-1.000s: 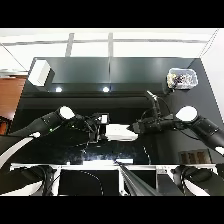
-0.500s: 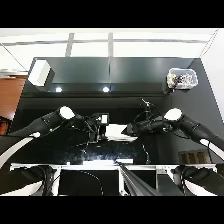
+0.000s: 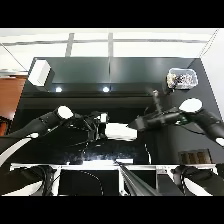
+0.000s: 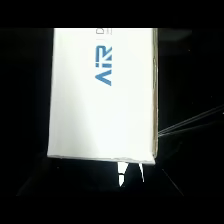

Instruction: Fold the box and place the chain.

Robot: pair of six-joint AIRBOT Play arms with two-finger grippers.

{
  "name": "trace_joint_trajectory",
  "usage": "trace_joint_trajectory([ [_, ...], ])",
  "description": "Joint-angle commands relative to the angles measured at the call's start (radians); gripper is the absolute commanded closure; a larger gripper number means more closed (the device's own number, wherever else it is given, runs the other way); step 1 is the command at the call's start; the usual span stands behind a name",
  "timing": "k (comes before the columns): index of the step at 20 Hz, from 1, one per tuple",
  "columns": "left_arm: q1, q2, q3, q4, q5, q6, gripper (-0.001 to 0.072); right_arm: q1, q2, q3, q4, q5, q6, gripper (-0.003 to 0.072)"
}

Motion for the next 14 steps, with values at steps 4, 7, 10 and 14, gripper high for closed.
trace_joint_trajectory([
  [4, 0.032, 0.188, 0.001, 0.225, -0.073, -0.332, -0.0005, -0.224, 0.138, 0.017, -0.084, 0.069, -0.005, 0.0668],
  [7, -0.003, 0.19, 0.039, 0.208, -0.08, -0.371, -0.0001, -0.236, 0.138, 0.017, -0.082, -0.004, -0.005, 0.0668],
  [10, -0.063, 0.084, 0.15, 0.209, -0.072, -0.401, 0.0, -0.236, 0.138, 0.017, -0.083, -0.018, -0.005, 0.0668],
  [14, -0.165, -0.065, 0.294, 0.203, -0.076, -0.401, -0.0001, -0.236, 0.138, 0.017, -0.083, -0.005, -0.005, 0.0668],
])
